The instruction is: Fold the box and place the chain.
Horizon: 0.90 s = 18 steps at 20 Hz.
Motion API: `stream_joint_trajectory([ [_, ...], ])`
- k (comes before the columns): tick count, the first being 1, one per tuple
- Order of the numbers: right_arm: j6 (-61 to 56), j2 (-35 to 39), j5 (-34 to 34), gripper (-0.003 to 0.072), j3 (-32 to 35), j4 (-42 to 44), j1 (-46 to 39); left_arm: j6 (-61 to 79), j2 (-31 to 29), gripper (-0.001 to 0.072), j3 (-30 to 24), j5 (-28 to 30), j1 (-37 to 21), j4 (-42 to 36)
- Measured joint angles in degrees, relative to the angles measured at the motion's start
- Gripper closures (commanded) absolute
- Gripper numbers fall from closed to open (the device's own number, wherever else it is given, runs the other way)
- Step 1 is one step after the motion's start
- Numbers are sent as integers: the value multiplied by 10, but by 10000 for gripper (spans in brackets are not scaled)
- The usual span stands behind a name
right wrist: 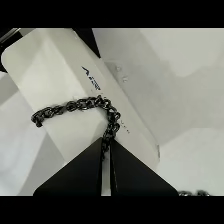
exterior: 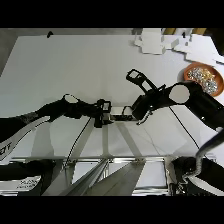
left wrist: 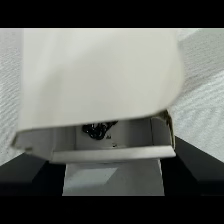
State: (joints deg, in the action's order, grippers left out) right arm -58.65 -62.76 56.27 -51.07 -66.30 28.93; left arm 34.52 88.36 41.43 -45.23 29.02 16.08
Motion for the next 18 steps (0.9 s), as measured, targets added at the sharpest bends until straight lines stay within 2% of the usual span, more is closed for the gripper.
stream_joint_trajectory([
  [5, -20, 10, -10, 672, 0, -19, 3, 0, 0, 496, 0, 0, 0, 0],
  [9, -26, 53, -14, 673, 0, -21, 3, 0, 0, 496, 0, 0, 0, 0],
  [15, 16, 159, 9, 673, 0, 42, 3, 0, 0, 496, 0, 0, 0, 0],
  [18, 35, 190, 32, 673, 0, 67, 3, 0, 0, 496, 0, 0, 0, 0],
])
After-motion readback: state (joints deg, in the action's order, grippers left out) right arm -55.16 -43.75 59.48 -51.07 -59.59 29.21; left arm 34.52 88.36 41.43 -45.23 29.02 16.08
